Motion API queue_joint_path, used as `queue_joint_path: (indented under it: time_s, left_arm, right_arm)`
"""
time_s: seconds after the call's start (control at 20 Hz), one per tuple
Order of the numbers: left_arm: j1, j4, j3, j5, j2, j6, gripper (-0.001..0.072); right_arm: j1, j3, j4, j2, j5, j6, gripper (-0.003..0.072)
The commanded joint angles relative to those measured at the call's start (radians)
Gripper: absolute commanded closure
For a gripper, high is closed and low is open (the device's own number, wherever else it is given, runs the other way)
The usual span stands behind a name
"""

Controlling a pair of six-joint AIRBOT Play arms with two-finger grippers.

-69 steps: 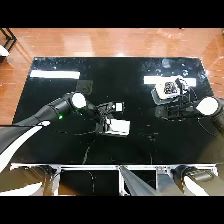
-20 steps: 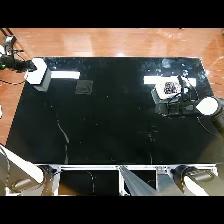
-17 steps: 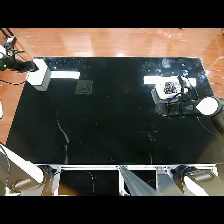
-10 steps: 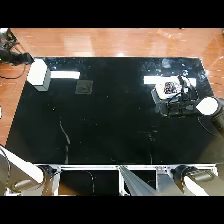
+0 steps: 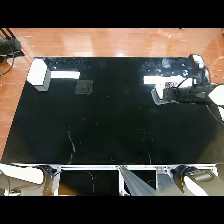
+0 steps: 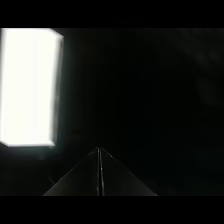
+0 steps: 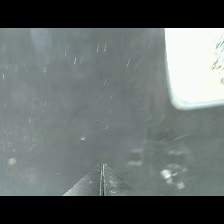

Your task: Fold the box and place the chain.

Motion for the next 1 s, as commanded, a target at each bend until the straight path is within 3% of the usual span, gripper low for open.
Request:
queue_joint_path:
  time_s: [0.0,0.15,0.35,0.45,0.55,0.65,0.95]
  left_arm:
    - [-0.118,-0.011,-0.208,0.005,0.197,-0.051,0.0694]
    - [-0.246,-0.010,-0.581,0.260,0.465,-0.023,0.0693]
    - [-0.383,0.017,-1.166,0.617,0.833,-0.006,0.0693]
    - [-0.390,0.015,-1.337,0.692,0.938,-0.012,0.0691]
    - [-0.388,0.017,-1.401,0.651,0.986,-0.011,0.0691]
    - [-0.388,0.024,-1.405,0.600,0.990,-0.011,0.0692]
    - [-0.388,0.012,-1.404,0.581,0.990,-0.011,0.0691]
  right_arm:
    - [0.021,0.047,-0.135,0.055,0.016,-0.009,0.0668]
    - [0.067,-0.004,-0.268,0.137,-0.035,0.000,0.0668]
    - [0.067,-0.211,-0.211,0.151,-0.252,0.042,0.0668]
    - [0.067,-0.290,-0.200,0.151,-0.365,0.045,0.0667]
    - [0.067,-0.314,-0.199,0.151,-0.356,0.045,0.0667]
    - [0.066,-0.314,-0.204,0.151,-0.332,0.044,0.0668]
    - [0.065,-0.314,-0.203,0.151,-0.328,0.044,0.0668]
